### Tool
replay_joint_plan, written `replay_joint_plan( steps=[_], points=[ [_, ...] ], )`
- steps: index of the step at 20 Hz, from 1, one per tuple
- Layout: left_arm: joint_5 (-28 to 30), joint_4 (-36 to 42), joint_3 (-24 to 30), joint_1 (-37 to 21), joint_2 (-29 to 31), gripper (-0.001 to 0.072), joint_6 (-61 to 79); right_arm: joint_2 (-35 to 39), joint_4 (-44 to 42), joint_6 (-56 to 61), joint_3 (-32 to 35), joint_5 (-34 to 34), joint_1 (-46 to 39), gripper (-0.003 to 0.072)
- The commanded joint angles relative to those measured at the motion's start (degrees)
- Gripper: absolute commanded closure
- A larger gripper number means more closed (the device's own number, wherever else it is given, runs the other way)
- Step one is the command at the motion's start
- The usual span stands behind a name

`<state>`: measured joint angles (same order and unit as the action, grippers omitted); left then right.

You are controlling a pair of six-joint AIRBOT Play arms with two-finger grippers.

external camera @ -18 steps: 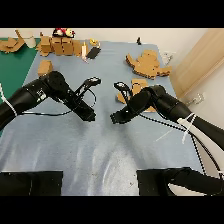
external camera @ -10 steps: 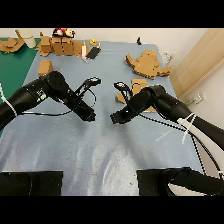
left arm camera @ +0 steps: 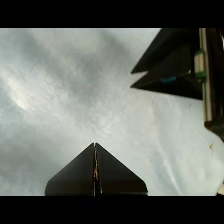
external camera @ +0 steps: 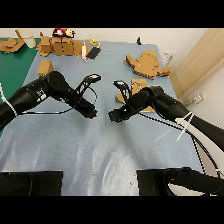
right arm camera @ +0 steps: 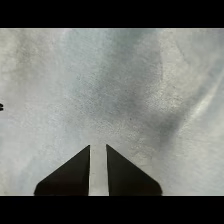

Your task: Fold the box.

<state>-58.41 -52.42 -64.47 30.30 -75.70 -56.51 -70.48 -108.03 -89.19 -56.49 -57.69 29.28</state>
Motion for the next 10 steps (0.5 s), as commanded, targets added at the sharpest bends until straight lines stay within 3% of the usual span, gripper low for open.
replay_joint_plan(
  steps=[1,2,4,6,7,10],
  points=[
    [5.8,0.9,0.0,0.0,0.0,0.0696,0.3,-0.4,1.8,1.6,0.0,0.9,0.0,0.0543],
    [6.1,1.3,0.0,0.0,0.0,0.0696,0.3,-0.4,7.9,6.3,-0.4,1.9,-0.7,0.0585],
    [8.7,1.6,0.0,0.0,0.0,0.0696,0.3,-0.7,28.0,21.0,-2.6,0.0,-4.6,0.0550],
    [9.7,1.6,0.0,0.0,0.0,0.0696,0.3,-1.0,40.4,23.2,-5.8,-4.2,-12.9,0.0312],
    [10.7,1.7,0.0,0.0,0.0,0.0696,-0.3,-1.3,41.2,22.3,-7.3,-4.6,-18.2,0.0242],
    [11.5,2.3,0.0,0.1,0.0,0.0696,-0.6,-3.2,31.5,11.1,-10.1,-1.2,-36.0,0.0218]
  ],
)
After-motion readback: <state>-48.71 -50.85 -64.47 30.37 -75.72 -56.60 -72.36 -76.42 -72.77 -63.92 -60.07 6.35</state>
